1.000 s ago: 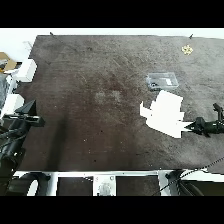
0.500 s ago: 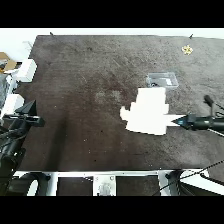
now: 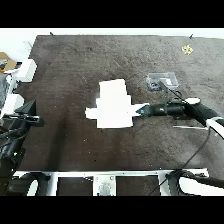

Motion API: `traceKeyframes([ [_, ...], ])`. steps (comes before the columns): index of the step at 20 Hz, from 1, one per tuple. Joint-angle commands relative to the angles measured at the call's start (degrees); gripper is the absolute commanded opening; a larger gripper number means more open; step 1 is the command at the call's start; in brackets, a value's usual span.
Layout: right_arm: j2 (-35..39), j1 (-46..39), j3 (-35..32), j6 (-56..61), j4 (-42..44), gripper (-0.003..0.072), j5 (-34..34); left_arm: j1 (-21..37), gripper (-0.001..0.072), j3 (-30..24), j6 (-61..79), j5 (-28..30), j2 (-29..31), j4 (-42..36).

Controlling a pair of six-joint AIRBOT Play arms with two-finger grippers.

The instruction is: Fold the box and place the chain.

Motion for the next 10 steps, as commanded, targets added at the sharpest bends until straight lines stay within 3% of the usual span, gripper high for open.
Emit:
traceKeyframes([
  [1,-3.08,4.98,2.86,-0.20,3.85,0.0000,-11.41,0.00,0.0010,0.07,0.02,-0.15,0.04,0.00],
  [4,-3.04,4.92,2.95,-0.61,4.61,0.0000,-14.73,0.00,0.0011,0.07,0.02,-0.59,0.02,0.02],
  [5,-3.06,4.98,2.95,-0.61,3.78,0.0000,-14.08,0.00,0.0180,0.07,0.83,-2.71,0.04,0.04],
  [6,-3.04,5.14,2.82,-0.57,2.89,0.0000,-14.12,0.00,0.0625,0.15,2.97,-5.03,0.02,0.02],
  [7,-3.04,5.20,2.75,-0.61,2.86,0.0000,-14.19,0.00,0.0708,0.20,3.72,-6.67,0.02,0.07],
  [9,-3.04,5.22,2.78,-3.02,3.34,0.0000,-15.34,0.00,0.0706,1.42,5.01,-10.67,-0.28,0.07],
  [10,-3.04,5.22,2.78,-3.93,3.34,0.0000,-15.41,0.00,0.0616,2.78,4.59,-13.31,-0.96,0.04],
])
